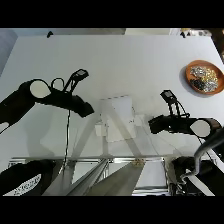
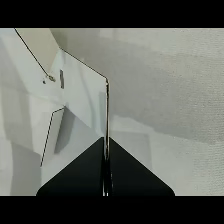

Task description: Fold the box and place the chain.

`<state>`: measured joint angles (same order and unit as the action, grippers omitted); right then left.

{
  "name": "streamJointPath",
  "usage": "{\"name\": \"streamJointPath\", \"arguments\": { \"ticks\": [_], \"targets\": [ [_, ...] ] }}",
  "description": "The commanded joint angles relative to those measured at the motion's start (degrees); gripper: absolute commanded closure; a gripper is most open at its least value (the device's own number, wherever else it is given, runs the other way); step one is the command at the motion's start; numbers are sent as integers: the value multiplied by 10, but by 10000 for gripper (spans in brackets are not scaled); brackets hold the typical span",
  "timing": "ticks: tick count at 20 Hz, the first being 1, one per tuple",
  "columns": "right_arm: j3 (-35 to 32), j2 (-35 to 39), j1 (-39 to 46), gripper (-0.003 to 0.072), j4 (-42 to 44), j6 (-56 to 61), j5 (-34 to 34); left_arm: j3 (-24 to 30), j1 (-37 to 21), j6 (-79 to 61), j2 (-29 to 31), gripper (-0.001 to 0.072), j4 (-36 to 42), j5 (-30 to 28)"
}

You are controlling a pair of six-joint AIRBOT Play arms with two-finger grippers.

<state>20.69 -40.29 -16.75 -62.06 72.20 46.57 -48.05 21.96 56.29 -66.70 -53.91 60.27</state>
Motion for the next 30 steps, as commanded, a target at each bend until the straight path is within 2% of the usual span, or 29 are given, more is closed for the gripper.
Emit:
{"name": "streamJointPath", "arguments": {
  "ticks": [1, 3, 5, 7, 16, 20, 22, 24, 26, 27, 29, 30],
  "targets": [
    [0, 0, -1, 667, 0, 0, 1, -6, -11, -175, -55, 244, 160, 8],
    [0, 0, -1, 667, 1, 0, 4, -6, -11, -214, -91, 194, 183, -11],
    [0, 0, -1, 667, 0, 0, 8, -6, -11, -239, -115, 193, 191, -16],
    [0, 0, -1, 667, 0, 0, 7, -6, -10, -246, -133, 136, 192, -15],
    [0, 0, -1, 667, 0, 0, 10, -5, -10, -383, -197, 140, 298, 6],
    [0, 0, -1, 667, 0, 0, 10, -5, -10, -412, -220, 229, 299, 26],
    [0, 0, -1, 667, 0, 0, 10, -6, -11, -436, -221, 365, 299, 25],
    [0, 0, -1, 667, 0, 0, 10, -6, -12, -448, -221, 558, 299, 16],
    [0, 0, -1, 667, 0, 0, 10, -6, -12, -479, -221, 612, 299, 12],
    [0, 0, -1, 666, 1, 0, 10, -6, -12, -501, -220, 704, 299, 9],
    [0, 0, -1, 642, 14, 0, 10, -6, -12, -566, -218, 701, 300, 7],
    [0, 1, -1, 544, 26, 0, 10, -6, -11, -600, -215, 701, 303, 7]
  ]
}}
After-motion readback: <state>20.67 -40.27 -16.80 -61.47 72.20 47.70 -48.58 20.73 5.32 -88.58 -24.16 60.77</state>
